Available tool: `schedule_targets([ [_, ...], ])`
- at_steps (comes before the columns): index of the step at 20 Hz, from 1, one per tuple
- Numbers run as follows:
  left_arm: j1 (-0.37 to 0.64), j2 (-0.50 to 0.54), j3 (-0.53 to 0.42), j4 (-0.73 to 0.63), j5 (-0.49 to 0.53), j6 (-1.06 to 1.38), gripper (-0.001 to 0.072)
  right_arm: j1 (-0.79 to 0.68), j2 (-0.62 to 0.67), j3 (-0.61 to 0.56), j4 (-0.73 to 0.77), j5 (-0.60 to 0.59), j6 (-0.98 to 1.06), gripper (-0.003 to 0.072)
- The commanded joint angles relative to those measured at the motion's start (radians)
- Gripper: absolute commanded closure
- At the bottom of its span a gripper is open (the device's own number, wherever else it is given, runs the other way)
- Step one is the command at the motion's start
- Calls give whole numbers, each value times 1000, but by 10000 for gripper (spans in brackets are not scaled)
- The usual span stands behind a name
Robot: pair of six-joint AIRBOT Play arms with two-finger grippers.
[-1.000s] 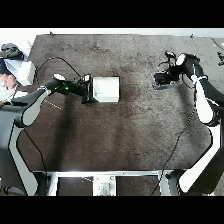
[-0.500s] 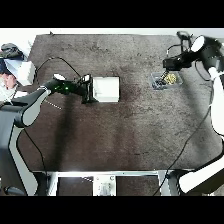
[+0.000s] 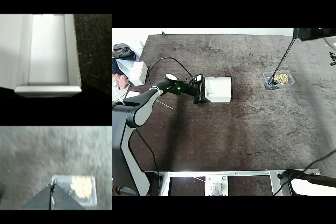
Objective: Fold the box and place the chain.
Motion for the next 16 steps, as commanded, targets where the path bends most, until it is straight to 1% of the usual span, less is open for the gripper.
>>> schedule_targets([
  [1, 0, 1, 1, 0, 0, 0, 386, 71, 103, 0, 0, -67, -14, 674],
  [4, 0, 1, 1, 0, 0, 0, 386, 174, 149, 0, 6, -157, -22, 674],
  [6, 0, 1, 1, 0, 0, 0, 386, 252, 158, 0, 7, -176, -24, 674],
  [10, 0, 1, 1, 0, 0, 0, 386, 393, 132, 0, 10, -172, -57, 674],
  [14, 0, 1, 1, 0, 0, 0, 386, 484, 87, 0, 11, -254, -66, 674],
  [16, 0, 1, 1, 0, 0, 0, 386, 512, 51, 0, 11, -261, -66, 674],
])
